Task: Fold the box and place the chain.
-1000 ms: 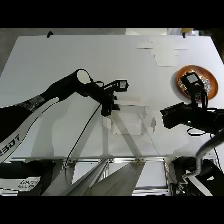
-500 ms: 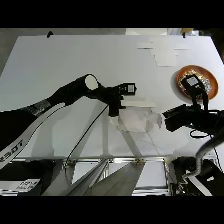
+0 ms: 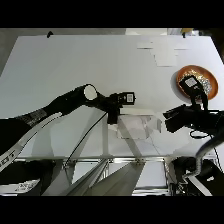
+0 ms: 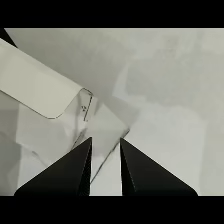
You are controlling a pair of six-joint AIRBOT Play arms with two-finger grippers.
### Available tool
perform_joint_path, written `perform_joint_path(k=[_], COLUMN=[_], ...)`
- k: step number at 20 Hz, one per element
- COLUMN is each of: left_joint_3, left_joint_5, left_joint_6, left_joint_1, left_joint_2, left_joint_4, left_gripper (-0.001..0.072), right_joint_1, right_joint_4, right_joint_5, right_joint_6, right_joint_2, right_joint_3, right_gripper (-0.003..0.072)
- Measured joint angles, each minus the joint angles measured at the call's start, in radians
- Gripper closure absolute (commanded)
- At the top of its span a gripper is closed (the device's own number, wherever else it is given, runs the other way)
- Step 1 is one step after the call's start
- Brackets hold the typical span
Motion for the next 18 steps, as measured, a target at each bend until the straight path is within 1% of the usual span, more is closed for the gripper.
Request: perform_joint_path(k=[6,18], left_joint_3=[-0.007,-0.008], left_joint_5=[0.01,0.01], left_joint_6=[0.025,0.028], left_joint_1=[0.0,0.0], left_joint_2=[-0.047,-0.057], left_joint_4=[-0.004,-0.002], left_gripper=[0.0709,0.0705], right_joint_1=[0.0,0.0], right_joint_4=[0.0,0.001], right_joint_5=[0.0,0.0], right_joint_6=[-0.002,-0.003], right_joint_2=[0.0,0.0], right_joint_3=[0.0,0.0], right_gripper=[0.0488,0.0488])
